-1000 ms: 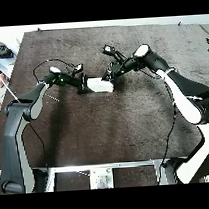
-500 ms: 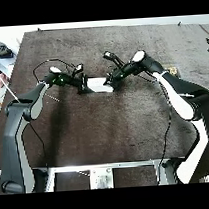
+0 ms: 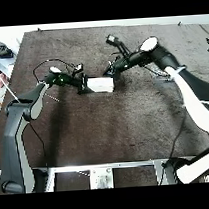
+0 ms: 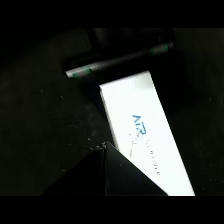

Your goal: Fold the box and place the chain.

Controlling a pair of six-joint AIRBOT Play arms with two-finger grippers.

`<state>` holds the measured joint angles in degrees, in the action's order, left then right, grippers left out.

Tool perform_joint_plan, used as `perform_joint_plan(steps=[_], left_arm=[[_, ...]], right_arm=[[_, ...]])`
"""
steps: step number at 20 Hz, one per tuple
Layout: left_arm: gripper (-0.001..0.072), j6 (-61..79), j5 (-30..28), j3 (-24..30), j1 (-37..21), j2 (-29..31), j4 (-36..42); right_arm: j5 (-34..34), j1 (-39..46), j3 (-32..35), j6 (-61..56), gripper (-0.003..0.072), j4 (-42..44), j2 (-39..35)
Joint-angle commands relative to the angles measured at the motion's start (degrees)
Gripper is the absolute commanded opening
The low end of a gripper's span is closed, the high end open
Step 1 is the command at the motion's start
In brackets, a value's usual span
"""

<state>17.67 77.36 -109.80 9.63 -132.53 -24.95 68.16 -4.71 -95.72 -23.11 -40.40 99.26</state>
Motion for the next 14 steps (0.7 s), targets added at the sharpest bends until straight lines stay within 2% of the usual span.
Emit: perform_joint_plan(steps=[1, 5, 7, 11, 14], left_arm=[[0.0278, 0.2, -0.02, -0.04, -0.04, 0.04, -0.07], [0.0278, 0.2, -0.02, -0.04, -0.04, 0.04, -0.07], [0.0279, 0.2, -0.02, -0.04, -0.04, 0.04, -0.07], [0.0278, 0.2, 0.0, -0.04, -0.04, 0.04, -0.04], [0.0278, 0.2, -0.02, -0.04, -0.04, 0.04, -0.04]], right_arm=[[-9.01, 0.02, 8.9, -1.97, -0.0018, 3.61, -14.34], [-37.51, 0.02, 36.46, -2.03, -0.0016, 3.67, -37.73], [-48.48, 0.02, 49.72, -2.05, -0.0016, 3.72, -47.82], [-64.72, 0.02, 68.67, -2.25, -0.0016, 6.29, -63.14], [-72.7, 0.02, 77.57, -2.25, -0.0016, 6.38, -71.23]])
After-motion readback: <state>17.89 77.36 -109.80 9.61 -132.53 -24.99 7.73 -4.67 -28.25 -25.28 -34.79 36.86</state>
